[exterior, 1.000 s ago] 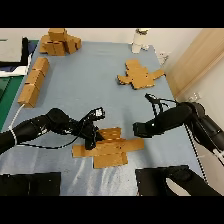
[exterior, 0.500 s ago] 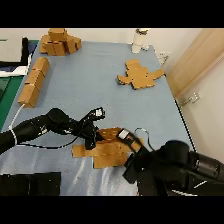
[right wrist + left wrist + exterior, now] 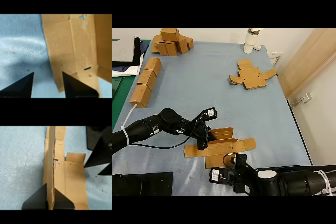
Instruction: Fold the box.
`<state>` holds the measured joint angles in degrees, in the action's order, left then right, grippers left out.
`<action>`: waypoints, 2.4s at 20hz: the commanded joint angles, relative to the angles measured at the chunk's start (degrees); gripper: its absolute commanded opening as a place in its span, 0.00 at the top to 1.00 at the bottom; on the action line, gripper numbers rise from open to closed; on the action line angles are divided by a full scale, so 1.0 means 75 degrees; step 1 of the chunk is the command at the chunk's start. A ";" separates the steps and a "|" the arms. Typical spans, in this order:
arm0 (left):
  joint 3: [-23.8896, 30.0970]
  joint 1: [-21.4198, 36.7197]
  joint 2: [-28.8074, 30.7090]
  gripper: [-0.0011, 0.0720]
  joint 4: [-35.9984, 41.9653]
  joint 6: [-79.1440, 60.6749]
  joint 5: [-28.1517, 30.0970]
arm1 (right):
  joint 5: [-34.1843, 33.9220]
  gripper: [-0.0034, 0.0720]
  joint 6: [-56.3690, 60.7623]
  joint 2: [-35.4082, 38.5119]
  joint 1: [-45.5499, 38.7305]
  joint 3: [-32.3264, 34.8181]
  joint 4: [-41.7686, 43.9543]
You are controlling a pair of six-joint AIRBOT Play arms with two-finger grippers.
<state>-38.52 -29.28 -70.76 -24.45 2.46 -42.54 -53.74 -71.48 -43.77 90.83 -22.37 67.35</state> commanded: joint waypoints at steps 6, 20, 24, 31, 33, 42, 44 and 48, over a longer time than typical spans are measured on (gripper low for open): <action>0.0003 0.0009 0.0003 0.97 0.0003 -0.0003 0.0003 | 0.0076 0.27 0.0635 -0.0615 0.0219 0.0015 -0.2072; 0.0003 0.0009 0.0003 0.97 0.0000 -0.0006 0.0017 | -0.0032 0.27 0.0726 -0.0653 0.0286 0.0026 -0.1122; 0.0000 0.0009 0.0003 0.97 0.0000 -0.0003 0.0015 | -0.0041 0.27 0.0729 -0.0956 0.0271 0.0026 -0.1649; 0.0003 0.0009 0.0003 0.97 0.0000 -0.0003 0.0015 | -0.0184 0.27 0.0810 -0.0758 0.0268 -0.0093 -0.1993; 0.0003 0.0009 0.0003 0.97 0.0000 -0.0003 0.0015 | -0.0201 0.27 0.0927 -0.0554 0.0262 -0.0090 -0.2139; 0.0003 0.0009 0.0003 0.97 0.0000 -0.0003 0.0015 | 0.0204 0.27 0.1818 -0.0490 -0.0070 -0.0087 -0.2235; 0.0003 0.0009 0.0003 0.97 0.0000 -0.0003 0.0015 | 0.0227 0.27 0.1818 -0.0490 -0.0070 -0.0087 -0.2180; 0.0000 0.0009 0.0003 0.97 0.0000 -0.0003 0.0012 | 0.0312 0.27 0.1897 -0.0490 -0.0070 -0.0096 -0.2215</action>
<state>-38.52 -29.28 -70.76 -24.45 2.44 -42.44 -51.86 -57.95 -47.51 90.35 -23.03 50.59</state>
